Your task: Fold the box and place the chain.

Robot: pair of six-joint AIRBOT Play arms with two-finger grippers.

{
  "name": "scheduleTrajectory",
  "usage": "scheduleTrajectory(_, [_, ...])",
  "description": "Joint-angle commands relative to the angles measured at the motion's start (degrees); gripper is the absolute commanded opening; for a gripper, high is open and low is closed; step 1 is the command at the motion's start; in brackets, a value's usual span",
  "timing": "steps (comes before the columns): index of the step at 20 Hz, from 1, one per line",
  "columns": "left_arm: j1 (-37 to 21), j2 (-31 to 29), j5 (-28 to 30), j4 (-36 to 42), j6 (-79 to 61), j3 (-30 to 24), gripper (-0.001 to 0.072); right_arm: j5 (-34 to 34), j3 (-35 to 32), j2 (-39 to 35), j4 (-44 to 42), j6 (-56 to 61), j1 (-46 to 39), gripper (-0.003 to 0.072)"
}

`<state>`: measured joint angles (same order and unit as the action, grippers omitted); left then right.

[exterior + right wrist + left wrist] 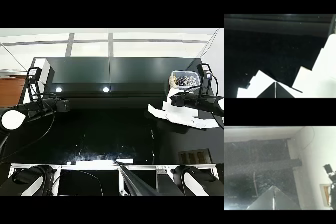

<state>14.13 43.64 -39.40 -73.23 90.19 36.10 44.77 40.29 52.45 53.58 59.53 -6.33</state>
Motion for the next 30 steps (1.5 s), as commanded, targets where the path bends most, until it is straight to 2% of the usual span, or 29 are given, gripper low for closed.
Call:
scheduleTrajectory(1, [-0.07, 0.0, 0.04, 0.04, 0.0, -0.04, 0.0029, 0.0, 0.0, -0.02, 0.0, 0.0, 0.02, 0.0013])
scheduleTrajectory(14, [-0.04, 1.09, -0.07, 1.14, 0.04, -0.07, 0.0029, 0.0, 0.0, -0.02, -0.04, 0.0, 0.02, 0.0013])
scheduleTrajectory(17, [0.22, 3.39, -0.02, 5.46, 0.0, -0.09, 0.0034, -5.46, 0.0, -0.02, -1.46, 0.02, 0.02, 0.0014])
scheduleTrajectory(18, [0.92, 4.55, -0.07, 5.79, -0.28, -0.09, 0.0224, -8.02, 0.0, -0.02, -1.7, 0.87, 0.02, 0.0153])
scheduleTrajectory(19, [2.14, 5.86, 0.0, 5.79, -2.43, -0.09, 0.0621, -9.42, 0.0, -0.02, -1.68, 3.3, 0.02, 0.0674])
scheduleTrajectory(20, [3.74, 7.28, 0.35, 5.84, -4.22, 0.04, 0.0717, -10.12, 0.0, -0.02, -1.53, 3.3, 0.02, 0.0714])
scheduleTrajectory(22, [6.47, 9.66, 0.72, 6.47, -4.31, 0.76, 0.0716, -9.73, 0.83, 0.09, 2.01, 3.52, -1.81, 0.0713])
scheduleTrajectory(23, [7.52, 10.58, 1.14, 6.49, -4.31, 1.25, 0.0717, -7.91, 2.32, 0.35, 6.93, 6.56, -4.76, 0.0713])
scheduleTrajectory(26, [9.18, 11.82, 1.55, 6.49, -4.31, 2.4, 0.0716, -4.13, 7.3, 2.95, 22.21, 20.33, -22.32, 0.0713])
scheduleTrajectory(28, [9.11, 11.82, 1.44, 6.64, -4.31, 2.47, 0.0716, -2.08, 7.96, 6.03, 22.56, 26.32, -37.13, 0.0713])
scheduleTrajectory(30, [9.11, 11.82, 1.46, 6.67, -4.31, 2.47, 0.0716, 4.33, 7.96, 10.73, 17.9, 27.47, -50.05, 0.0713])
